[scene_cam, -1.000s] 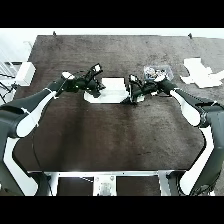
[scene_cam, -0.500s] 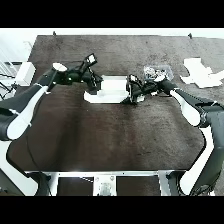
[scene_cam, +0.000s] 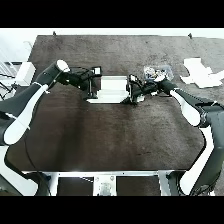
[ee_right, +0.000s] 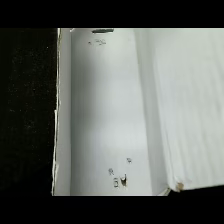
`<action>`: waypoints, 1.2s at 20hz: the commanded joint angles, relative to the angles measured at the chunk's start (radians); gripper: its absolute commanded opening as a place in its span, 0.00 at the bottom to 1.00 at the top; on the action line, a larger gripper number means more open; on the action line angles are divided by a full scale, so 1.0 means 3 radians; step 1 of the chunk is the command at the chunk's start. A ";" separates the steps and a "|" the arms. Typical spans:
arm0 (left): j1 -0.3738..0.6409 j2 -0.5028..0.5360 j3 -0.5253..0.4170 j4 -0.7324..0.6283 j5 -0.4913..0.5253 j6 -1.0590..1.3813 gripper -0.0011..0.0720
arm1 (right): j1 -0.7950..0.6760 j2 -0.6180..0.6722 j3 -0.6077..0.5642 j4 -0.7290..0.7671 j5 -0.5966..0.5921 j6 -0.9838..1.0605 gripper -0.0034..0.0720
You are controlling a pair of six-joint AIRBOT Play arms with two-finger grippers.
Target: Fold the box and place the chain.
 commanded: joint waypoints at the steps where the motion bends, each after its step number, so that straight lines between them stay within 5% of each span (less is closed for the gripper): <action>1: -0.0064 -0.0060 0.0003 0.0384 0.0095 -0.0130 0.88 | 0.0000 -0.0001 -0.0001 0.0001 0.0000 0.0000 0.71; 24: -0.0064 -0.0286 0.0003 -0.0072 0.0276 0.0064 0.82 | 0.0000 -0.0001 -0.0001 0.0001 0.0000 0.0000 0.71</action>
